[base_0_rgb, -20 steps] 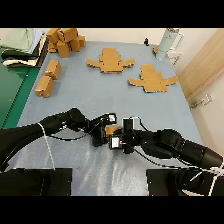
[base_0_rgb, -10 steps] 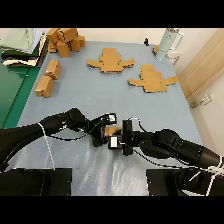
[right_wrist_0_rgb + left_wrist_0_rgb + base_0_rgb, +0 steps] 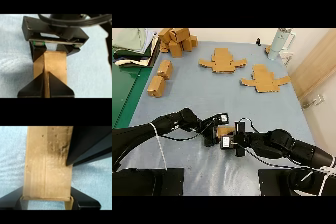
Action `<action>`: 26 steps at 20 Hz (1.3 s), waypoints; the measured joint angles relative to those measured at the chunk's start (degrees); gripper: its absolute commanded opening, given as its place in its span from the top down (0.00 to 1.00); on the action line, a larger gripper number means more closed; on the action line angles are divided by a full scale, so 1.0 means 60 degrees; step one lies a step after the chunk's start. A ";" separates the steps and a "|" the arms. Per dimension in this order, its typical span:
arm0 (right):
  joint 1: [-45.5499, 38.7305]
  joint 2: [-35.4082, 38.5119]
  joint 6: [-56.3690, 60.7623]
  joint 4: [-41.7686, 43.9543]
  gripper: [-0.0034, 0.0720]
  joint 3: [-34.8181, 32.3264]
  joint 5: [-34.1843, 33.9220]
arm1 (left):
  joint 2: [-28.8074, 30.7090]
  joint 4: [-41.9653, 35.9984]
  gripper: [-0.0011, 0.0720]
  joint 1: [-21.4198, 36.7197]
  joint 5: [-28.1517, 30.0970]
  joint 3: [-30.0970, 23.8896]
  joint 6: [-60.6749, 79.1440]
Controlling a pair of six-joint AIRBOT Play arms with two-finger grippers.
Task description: Fold the box.
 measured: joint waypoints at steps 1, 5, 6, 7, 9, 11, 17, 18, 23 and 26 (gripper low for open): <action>0.0000 0.0066 -0.0004 0.0015 0.82 -0.0004 -0.0015 | 0.0000 -0.0004 0.33 0.0000 0.0000 0.0000 0.0000; -0.0044 0.0419 -0.0004 0.0015 0.64 -0.0004 -0.0036 | 0.0000 -0.0004 0.33 0.0000 0.0000 0.0000 -0.0004; -0.0084 0.0477 -0.0004 -0.0011 0.64 -0.0004 -0.0029 | 0.0000 -0.0007 0.33 0.0000 0.0000 0.0000 -0.0004; -0.0135 0.0521 0.0000 -0.0066 0.65 -0.0004 -0.0029 | 0.0000 -0.0007 0.33 0.0000 0.0000 0.0000 -0.0004; -0.0197 0.0576 0.0011 -0.0149 0.80 -0.0004 -0.0011 | 0.0000 -0.0007 0.33 0.0000 0.0000 0.0000 -0.0004; -0.0244 0.0601 0.0025 -0.0204 0.95 -0.0004 0.0004 | 0.0000 -0.0007 0.33 0.0000 0.0000 0.0000 -0.0004; -0.0539 0.0517 0.0025 -0.0335 0.95 -0.0004 0.0058 | 0.0000 -0.0007 0.33 0.0000 0.0000 0.0000 -0.0004; -0.0565 0.0470 0.0029 -0.0339 0.95 -0.0004 0.0055 | 0.0000 -0.0007 0.33 0.0000 0.0000 0.0000 -0.0004; -0.0594 0.0353 0.0025 -0.0044 0.95 -0.0007 -0.0117 | 0.0000 -0.0007 0.33 0.0000 0.0000 0.0000 -0.0004; -0.0594 0.0335 0.0025 0.0091 0.95 -0.0055 -0.0211 | 0.0000 -0.0004 0.33 0.0000 0.0000 0.0000 0.0000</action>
